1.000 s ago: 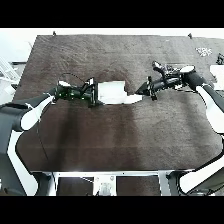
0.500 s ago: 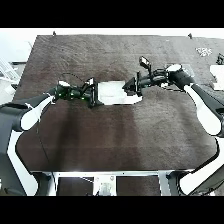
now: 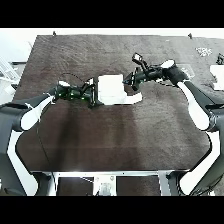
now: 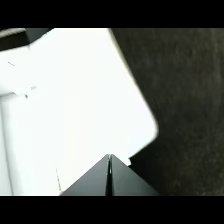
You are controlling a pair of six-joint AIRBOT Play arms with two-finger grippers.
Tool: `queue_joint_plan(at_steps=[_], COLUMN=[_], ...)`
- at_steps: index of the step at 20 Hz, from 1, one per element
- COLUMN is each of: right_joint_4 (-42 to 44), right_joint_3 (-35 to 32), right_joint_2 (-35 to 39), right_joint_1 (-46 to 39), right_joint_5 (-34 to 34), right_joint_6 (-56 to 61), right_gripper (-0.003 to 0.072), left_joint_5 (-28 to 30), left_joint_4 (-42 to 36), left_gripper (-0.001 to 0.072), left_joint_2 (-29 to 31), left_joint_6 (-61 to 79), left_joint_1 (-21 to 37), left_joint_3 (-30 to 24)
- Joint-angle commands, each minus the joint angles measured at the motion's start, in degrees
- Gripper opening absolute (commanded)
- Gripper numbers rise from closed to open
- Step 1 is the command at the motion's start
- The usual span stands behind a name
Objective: Fold the box and place the chain.
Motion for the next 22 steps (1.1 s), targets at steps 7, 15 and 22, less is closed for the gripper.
queue_joint_plan(at_steps=[7,15,22], right_joint_4=[-3.26,-3.32,-9.42], right_joint_3=[1.07,1.01,-7.02], right_joint_2=[-5.18,1.68,9.62], right_joint_1=[2.32,0.04,-2.91], right_joint_5=[4.81,3.34,3.58], right_joint_6=[1.88,0.83,-1.22], right_gripper=[0.0005,0.0000,0.0297], left_joint_5=[-0.09,-0.07,-0.04], left_joint_4=[-0.02,-0.02,-0.02], left_gripper=[0.0468,0.0468,0.0468], left_joint_2=[0.02,0.02,0.02], left_joint_6=[0.00,0.00,0.00], left_joint_1=[-0.04,-0.04,-0.04], left_joint_3=[-0.02,-0.02,-0.02])
